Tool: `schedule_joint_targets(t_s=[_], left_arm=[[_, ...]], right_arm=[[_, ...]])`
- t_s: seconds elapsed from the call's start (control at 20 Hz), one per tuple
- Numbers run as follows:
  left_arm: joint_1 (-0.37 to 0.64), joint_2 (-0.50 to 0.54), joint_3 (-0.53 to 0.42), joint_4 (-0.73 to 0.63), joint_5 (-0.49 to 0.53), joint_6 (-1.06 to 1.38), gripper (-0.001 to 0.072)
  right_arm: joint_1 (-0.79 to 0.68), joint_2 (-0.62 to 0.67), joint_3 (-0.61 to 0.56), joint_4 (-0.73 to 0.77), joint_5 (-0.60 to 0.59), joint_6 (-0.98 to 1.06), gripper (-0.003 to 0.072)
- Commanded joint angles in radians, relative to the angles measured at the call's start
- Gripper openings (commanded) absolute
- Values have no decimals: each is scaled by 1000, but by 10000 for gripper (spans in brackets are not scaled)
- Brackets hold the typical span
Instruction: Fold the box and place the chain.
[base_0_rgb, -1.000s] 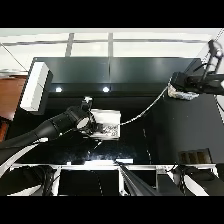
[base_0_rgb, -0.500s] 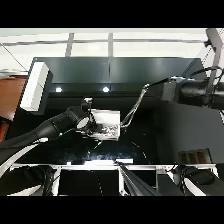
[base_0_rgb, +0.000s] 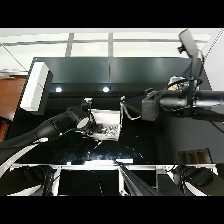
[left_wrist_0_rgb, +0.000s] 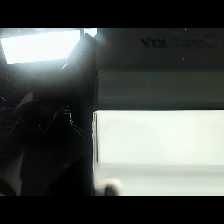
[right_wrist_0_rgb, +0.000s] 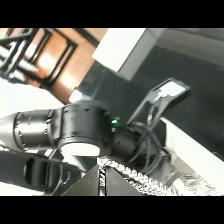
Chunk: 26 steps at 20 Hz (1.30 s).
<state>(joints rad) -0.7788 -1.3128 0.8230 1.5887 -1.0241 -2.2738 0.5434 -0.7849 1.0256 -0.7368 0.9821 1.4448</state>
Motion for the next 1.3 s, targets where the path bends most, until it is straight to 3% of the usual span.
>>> schedule_joint_targets(t_s=[0.0,0.8,1.1,1.25], left_arm=[[0,-1,0,0,2,0,32],[0,-1,0,0,3,0,32],[0,-1,0,0,2,0,32],[0,-1,0,0,2,0,32]], right_arm=[[63,-24,0,5,-29,-2,25],[69,-109,0,124,-147,-51,24],[64,-109,1,380,-209,-175,25],[49,-109,1,418,-208,-204,25]])
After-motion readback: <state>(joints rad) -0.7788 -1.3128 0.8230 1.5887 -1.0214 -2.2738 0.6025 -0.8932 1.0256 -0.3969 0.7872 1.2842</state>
